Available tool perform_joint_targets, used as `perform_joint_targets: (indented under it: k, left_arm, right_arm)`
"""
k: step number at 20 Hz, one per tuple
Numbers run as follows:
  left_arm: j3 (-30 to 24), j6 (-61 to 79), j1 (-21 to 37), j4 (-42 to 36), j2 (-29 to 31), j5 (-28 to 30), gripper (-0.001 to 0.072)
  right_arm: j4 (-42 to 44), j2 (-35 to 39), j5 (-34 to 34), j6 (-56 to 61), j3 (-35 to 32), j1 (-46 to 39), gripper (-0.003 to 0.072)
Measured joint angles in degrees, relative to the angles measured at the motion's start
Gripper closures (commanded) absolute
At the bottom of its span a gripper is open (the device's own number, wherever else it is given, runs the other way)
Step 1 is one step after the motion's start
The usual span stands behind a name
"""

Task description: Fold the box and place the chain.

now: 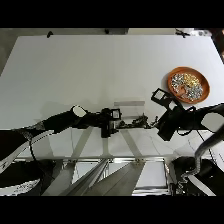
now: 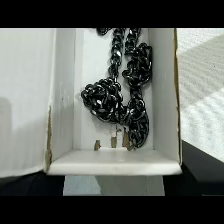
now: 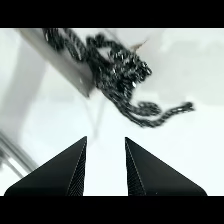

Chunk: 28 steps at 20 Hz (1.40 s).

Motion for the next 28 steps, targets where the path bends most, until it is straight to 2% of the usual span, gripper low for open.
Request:
perform_joint_targets:
  k: [2, 5, 9, 15, 17, 19, 21, 24, 28]
  left_arm:
    - [0.00, 0.02, 0.00, 0.00, 0.00, -0.02, 0.0503]
    - [0.00, 0.02, 0.00, 0.00, 0.00, -0.02, 0.0503]
    - [0.00, 0.00, 0.00, 0.00, 0.00, -0.02, 0.0503]
    - [0.00, 0.00, 0.00, 0.00, 0.00, -0.02, 0.0503]
    - [0.00, 0.00, 0.00, 0.00, 0.00, -0.02, 0.0503]
    - [0.00, 0.00, 0.00, -0.02, 0.00, -0.02, 0.0503]
    - [0.00, 0.00, 0.00, -0.02, 0.00, -0.02, 0.0503]
    - [0.00, 0.00, 0.00, -0.02, 0.00, -0.02, 0.0503]
    - [0.00, 0.04, 0.00, 0.00, 0.00, -0.02, 0.0503]
  right_arm:
    - [0.15, -1.01, -1.05, -9.81, -0.61, -0.46, 0.0297]
    - [0.07, -4.74, -3.91, -20.61, -1.79, -0.79, 0.0104]
    - [1.07, -12.39, -9.16, -30.69, -2.97, -0.90, 0.0088]
    - [2.82, -21.11, -16.63, -38.29, -3.41, -0.92, 0.0091]
    - [3.85, -22.16, -19.28, -39.85, -3.41, -0.92, 0.0117]
    - [4.59, -22.71, -21.03, -40.79, -3.41, -0.92, 0.0241]
    - [5.11, -23.04, -21.73, -41.42, -3.45, -0.92, 0.0387]
    - [5.66, -23.19, -20.94, -41.70, -3.41, -0.96, 0.0656]
    - [5.73, -23.02, -15.39, -40.68, -3.41, -0.96, 0.0670]
